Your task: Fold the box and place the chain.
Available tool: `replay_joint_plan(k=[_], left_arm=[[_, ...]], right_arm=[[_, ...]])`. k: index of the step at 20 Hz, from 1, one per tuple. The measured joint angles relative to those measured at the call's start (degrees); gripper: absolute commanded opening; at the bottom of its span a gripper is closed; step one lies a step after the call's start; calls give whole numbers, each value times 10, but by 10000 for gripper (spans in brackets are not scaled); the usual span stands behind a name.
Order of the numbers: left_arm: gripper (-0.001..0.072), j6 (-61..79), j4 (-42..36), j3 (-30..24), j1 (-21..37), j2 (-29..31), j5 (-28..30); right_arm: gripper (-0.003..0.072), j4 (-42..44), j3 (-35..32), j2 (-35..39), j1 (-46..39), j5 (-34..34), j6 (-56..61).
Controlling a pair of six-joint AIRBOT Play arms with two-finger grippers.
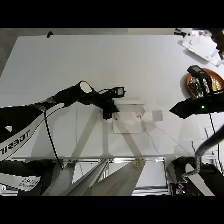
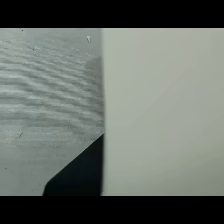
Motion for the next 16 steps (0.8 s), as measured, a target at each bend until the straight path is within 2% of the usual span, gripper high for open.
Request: replay_joint_plan(k=[1, 2, 3, 5, 6, 7, 9, 11, 12, 13, 16], left_arm=[[130, 0, -1, 0, 0, 0, 0], [310, 0, -1, 0, 0, 1, 0], [411, 0, -5, 0, 0, 3, -1], [410, 0, -12, 0, 1, 7, -2], [405, 0, -16, 0, 2, 10, -2], [351, 0, -18, 0, 3, 11, -2], [160, 0, -22, 0, 4, 14, -3], [127, 0, -23, 0, 4, 14, -4], [47, 0, -24, 0, 5, 15, -3], [6, 3, -24, 0, 5, 15, -5], [4, 19, -15, 0, 4, 15, -9]], right_arm=[[278, 0, 0, 0, 0, 0, 0], [278, 0, 0, 0, 0, 0, 0], [278, 0, 0, 0, 0, 0, 0], [278, 0, 0, 0, 0, 0, 0], [278, 0, 0, 0, 0, 0, 0], [278, 0, 0, 0, 0, 0, 0], [278, 0, 0, 0, 0, 0, 0], [278, 0, 0, 0, 0, 0, 0], [278, 0, 0, 0, 0, 0, 0], [278, 0, 0, 0, 0, 0, 0], [277, 0, 0, 0, 0, 0, -1]])
